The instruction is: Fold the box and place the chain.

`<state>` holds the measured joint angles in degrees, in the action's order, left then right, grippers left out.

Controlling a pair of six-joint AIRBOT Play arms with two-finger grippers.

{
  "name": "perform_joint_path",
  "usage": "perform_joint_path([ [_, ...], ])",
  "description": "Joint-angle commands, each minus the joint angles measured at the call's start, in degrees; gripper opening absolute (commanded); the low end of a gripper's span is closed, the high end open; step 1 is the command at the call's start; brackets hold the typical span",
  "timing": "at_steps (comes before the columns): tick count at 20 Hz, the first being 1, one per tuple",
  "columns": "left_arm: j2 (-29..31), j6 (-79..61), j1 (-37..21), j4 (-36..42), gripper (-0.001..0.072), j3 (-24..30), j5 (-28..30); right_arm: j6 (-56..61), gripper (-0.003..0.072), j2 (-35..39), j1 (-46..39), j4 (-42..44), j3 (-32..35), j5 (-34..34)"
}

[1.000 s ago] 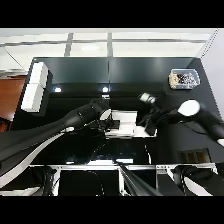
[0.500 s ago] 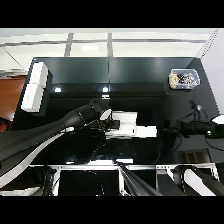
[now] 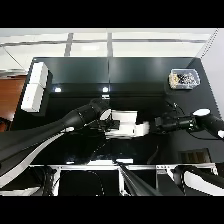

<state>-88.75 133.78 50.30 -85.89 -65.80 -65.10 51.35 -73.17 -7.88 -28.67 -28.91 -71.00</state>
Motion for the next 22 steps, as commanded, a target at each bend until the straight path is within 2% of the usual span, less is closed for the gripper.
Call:
perform_joint_path([
  [1,-0.02,0.0,0.0,-0.02,0.0028,0.0,0.04,-0.96,0.0437,-0.9,5.88,0.35,-4.24,-3.43],
  [6,-0.02,0.0,0.0,0.0,0.0028,0.0,0.07,6.27,0.0425,-0.9,13.88,-3.1,-9.79,-0.98],
  [7,-0.02,0.0,0.0,0.0,0.0028,0.0,0.07,9.01,0.0407,-0.9,15.5,-5.49,-10.99,-0.07],
  [8,-0.02,0.0,0.0,0.0,0.0028,0.0,0.09,11.45,0.0337,-0.9,17.05,-7.85,-12.09,0.85],
  [9,-0.02,0.0,0.0,0.0,0.0028,0.0,0.09,13.77,0.0332,-0.9,18.75,-9.64,-13.25,1.55],
  [11,-0.02,0.0,0.0,0.0,0.0028,0.02,0.07,17.68,0.0261,-0.9,22.16,-12.52,-15.45,3.23],
  [16,-0.02,0.0,0.0,0.0,0.0029,0.02,0.09,33.53,0.0253,-0.9,30.01,-25.18,-20.87,6.01],
  [22,-0.02,0.0,0.0,0.0,0.0028,0.02,0.07,58.34,0.0253,-4.15,40.57,-43.69,-22.01,11.28],
])
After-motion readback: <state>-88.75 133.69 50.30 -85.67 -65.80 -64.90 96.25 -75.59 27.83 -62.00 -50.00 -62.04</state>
